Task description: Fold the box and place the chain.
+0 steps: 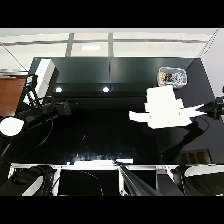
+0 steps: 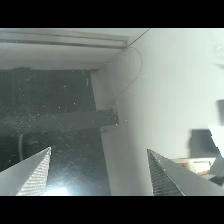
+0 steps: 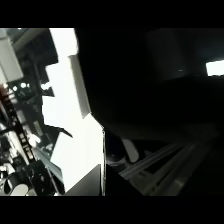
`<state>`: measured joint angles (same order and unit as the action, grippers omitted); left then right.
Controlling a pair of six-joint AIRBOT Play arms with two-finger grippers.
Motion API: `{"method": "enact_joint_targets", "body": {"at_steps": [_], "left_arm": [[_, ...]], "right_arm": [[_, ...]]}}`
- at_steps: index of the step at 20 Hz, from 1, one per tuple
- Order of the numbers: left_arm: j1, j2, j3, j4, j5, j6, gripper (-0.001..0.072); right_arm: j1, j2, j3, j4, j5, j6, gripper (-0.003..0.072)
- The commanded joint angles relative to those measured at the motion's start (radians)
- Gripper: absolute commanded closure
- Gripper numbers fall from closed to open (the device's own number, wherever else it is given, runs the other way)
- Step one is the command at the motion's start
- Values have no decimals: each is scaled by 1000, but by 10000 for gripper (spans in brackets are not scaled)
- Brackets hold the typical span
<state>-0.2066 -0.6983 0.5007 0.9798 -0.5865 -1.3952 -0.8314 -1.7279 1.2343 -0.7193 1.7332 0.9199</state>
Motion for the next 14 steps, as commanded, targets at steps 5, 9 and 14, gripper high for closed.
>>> {"method": "enact_joint_targets", "body": {"at_steps": [5, 9, 14], "left_arm": [[0, -1, 0, -1, 2, 0, 1], [0, -2, 0, -2, -29, 0, 1], [-7, -24, 0, -2, -88, 8, 2]], "right_arm": [[288, 190, -156, 192, -195, 14, 670], [523, 398, -292, 188, -454, -1, 670], [831, 811, -624, 179, -848, -23, 670]]}}
